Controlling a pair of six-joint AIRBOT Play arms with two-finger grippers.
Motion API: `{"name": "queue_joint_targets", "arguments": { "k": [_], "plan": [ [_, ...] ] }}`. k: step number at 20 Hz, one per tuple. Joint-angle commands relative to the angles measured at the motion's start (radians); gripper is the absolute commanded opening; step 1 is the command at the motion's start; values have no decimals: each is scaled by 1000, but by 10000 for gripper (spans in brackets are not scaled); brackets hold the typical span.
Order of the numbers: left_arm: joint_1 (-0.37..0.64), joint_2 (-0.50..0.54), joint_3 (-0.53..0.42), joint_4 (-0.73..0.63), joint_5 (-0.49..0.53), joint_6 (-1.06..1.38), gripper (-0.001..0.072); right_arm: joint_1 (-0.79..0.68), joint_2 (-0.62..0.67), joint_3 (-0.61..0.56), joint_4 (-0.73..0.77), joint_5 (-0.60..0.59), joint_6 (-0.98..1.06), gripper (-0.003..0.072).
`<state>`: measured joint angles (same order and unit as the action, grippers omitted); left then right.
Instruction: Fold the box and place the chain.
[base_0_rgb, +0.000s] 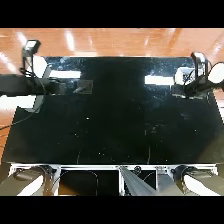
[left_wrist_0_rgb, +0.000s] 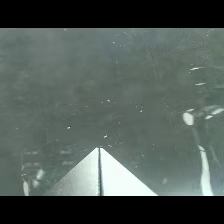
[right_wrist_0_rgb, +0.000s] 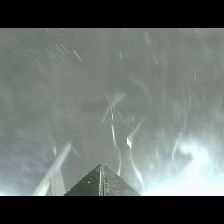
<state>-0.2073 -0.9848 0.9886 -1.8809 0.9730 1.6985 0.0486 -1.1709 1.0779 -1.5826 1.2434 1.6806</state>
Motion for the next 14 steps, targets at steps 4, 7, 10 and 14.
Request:
{"name": "queue_joint_targets", "arguments": {
  "k": [4, 7, 10, 14],
  "plan": [
    [-68, -43, -27, 45, -66, -91, 18, -18, 8, -62, -18, 31, 28, 31],
    [-68, -43, -27, 44, -63, -91, 18, -18, 8, -62, -18, 31, 28, 31],
    [-68, -43, -27, 43, -66, -91, 18, -18, 8, -62, -18, 31, 28, 31],
    [-68, -43, -27, 43, -65, -91, 17, -18, 8, -62, -18, 31, 28, 31]
  ]
}}
